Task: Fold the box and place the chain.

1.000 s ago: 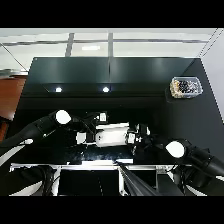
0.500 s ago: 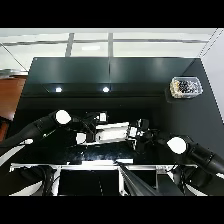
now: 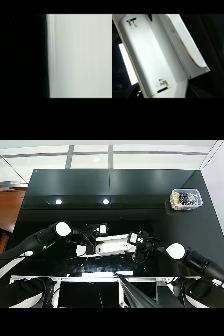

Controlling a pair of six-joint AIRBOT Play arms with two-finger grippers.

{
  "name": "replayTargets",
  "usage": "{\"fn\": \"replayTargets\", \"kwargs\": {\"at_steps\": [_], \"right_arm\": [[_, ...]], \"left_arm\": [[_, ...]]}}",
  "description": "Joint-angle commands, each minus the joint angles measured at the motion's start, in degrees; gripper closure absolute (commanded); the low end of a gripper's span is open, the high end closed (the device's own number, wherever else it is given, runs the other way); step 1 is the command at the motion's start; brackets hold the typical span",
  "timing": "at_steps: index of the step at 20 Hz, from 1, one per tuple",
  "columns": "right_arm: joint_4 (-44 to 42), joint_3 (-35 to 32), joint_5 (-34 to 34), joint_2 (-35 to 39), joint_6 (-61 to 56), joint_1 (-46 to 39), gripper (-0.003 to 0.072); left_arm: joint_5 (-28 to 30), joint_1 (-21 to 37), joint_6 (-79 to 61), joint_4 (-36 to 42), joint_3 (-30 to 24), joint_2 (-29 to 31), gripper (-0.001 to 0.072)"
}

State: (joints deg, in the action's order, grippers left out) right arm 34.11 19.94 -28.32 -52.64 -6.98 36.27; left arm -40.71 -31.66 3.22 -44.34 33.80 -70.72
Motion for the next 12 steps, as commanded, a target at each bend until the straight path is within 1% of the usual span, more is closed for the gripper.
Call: {"fn": "replayTargets", "kwargs": {"at_steps": [1,2,5,9,12], "right_arm": [[-10.43,0.11,-5.60,-1.20,12.09,-2.16,-0.0013],[-11.72,0.11,-6.27,-2.03,13.90,-2.34,-0.0013],[-11.80,0.61,-7.91,-4.11,17.64,-2.34,-0.0013],[-9.75,0.98,-8.31,-5.95,18.45,-2.34,-0.0013],[-9.88,1.09,-8.55,-8.41,19.71,-2.23,-0.0013]], "left_arm": [[-0.02,0.00,0.00,0.00,-0.04,-0.04,0.0677],[-0.04,0.00,0.00,0.02,-0.04,-0.04,0.0677],[-0.04,0.00,0.00,0.02,-0.04,-0.04,0.0677],[-0.04,0.00,-0.02,0.02,-0.04,-0.04,0.0678],[-0.07,0.00,-0.02,0.02,-0.04,-0.04,0.0677]]}}
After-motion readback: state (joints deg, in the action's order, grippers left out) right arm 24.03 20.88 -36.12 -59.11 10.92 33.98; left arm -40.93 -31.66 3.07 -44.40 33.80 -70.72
